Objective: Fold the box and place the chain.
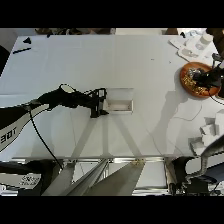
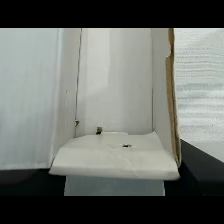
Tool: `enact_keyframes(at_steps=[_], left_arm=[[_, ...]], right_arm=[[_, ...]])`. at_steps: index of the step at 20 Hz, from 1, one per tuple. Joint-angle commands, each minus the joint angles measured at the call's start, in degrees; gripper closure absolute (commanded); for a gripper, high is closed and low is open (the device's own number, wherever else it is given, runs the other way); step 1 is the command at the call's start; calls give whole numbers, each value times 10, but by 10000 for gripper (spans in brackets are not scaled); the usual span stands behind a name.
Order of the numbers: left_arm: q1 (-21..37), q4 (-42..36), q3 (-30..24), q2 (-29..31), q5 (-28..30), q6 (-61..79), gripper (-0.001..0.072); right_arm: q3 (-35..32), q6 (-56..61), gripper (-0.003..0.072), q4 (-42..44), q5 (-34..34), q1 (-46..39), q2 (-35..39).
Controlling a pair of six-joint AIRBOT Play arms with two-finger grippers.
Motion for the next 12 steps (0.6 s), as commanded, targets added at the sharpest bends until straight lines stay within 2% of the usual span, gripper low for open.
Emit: enact_keyframes(at_steps=[1, 10, 11, 12], left_arm=[[0, 0, 0, 0, 0, 0, 392], [0, 0, 0, 0, 0, 0, 392], [0, 0, 0, 0, 0, 0, 392], [0, 0, 0, 0, 0, 0, 392]], right_arm=[[2, -14, 670, 3, 18, -1, 19], [2, -60, 670, 2, 54, -2, 151], [2, -59, 591, 0, 63, -2, 151], [2, -50, 350, 1, 68, -2, 146]])
